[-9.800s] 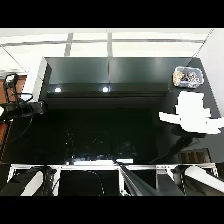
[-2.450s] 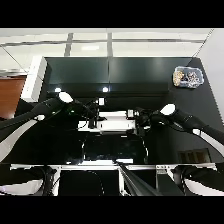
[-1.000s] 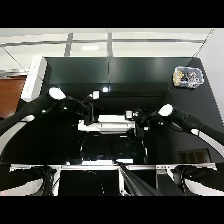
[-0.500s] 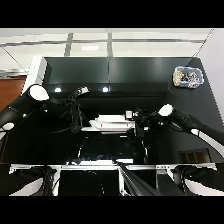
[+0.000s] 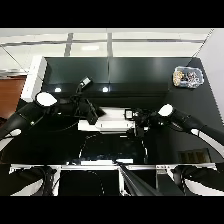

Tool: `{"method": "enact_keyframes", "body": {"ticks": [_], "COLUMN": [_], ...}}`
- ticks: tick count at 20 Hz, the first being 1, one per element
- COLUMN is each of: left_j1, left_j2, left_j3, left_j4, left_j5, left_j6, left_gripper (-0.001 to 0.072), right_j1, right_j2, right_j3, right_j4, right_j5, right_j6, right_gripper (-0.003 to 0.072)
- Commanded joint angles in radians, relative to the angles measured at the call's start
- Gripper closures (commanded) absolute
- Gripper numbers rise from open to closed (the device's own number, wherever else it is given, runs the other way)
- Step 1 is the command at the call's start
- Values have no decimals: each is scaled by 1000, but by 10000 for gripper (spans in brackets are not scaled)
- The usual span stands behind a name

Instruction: Fold the box and place the chain.

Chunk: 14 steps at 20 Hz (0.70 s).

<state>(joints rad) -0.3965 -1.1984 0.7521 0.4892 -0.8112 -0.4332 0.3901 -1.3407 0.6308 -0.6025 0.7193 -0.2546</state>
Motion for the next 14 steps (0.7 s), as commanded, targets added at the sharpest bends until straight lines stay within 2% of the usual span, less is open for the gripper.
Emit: {"method": "enact_keyframes", "body": {"ticks": [1, 5, 8, 9, 11, 13, 14], "left_j1": [-22, -22, -21, -21, -14, 8, 33], "left_j2": [-60, -200, -237, -236, -209, -149, -108], "left_j3": [1, 18, 29, 31, 41, 71, 86], "left_j4": [-14, 92, 98, 99, 121, 161, 169], "left_j5": [235, 143, 34, 23, 80, 131, 116], "left_j6": [72, 62, 59, 60, 60, 60, 60], "left_gripper": [680, 680, 681, 681, 681, 681, 681], "right_j1": [1, 1, 1, 1, 1, 1, 1], "right_j2": [0, 0, 0, 0, 0, 0, 0], "right_j3": [0, 0, 0, 0, 0, 0, 0], "right_j4": [0, 0, 0, 0, 0, 0, 0], "right_j5": [2, 2, 2, 2, 2, 2, 2], "right_j6": [0, 0, 0, 0, 0, 0, 0], "right_gripper": [487, 487, 486, 486, 487, 487, 487]}}
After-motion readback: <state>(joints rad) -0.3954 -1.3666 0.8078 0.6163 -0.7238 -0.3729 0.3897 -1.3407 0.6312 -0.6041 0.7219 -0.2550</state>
